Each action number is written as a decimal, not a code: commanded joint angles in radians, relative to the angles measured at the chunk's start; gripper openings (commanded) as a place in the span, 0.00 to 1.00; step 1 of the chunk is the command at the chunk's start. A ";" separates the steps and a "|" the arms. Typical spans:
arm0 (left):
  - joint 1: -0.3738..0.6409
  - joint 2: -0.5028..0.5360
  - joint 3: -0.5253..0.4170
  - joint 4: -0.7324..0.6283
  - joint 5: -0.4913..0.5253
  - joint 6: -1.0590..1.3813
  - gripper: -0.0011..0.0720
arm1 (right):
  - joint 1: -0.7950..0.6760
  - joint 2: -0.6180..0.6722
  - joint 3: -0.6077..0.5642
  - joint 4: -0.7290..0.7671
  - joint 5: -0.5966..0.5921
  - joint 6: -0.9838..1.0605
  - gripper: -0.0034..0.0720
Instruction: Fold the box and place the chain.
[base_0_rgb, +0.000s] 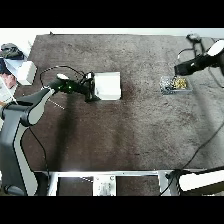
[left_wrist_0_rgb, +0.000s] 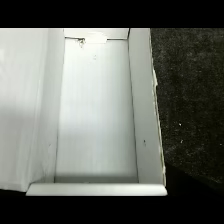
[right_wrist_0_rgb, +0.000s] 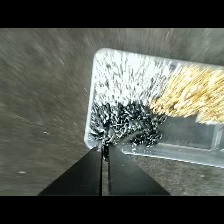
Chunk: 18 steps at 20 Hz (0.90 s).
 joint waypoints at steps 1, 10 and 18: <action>0.000 0.000 0.000 0.000 0.000 0.000 0.48 | 0.013 0.172 0.001 0.047 -0.025 -0.030 0.04; 0.000 0.000 0.000 0.000 0.000 0.000 0.48 | 0.179 0.517 0.003 0.046 -0.513 -0.030 0.03; 0.000 0.000 0.000 0.000 0.000 0.000 0.48 | 0.456 0.510 0.011 0.046 -0.608 -0.048 0.03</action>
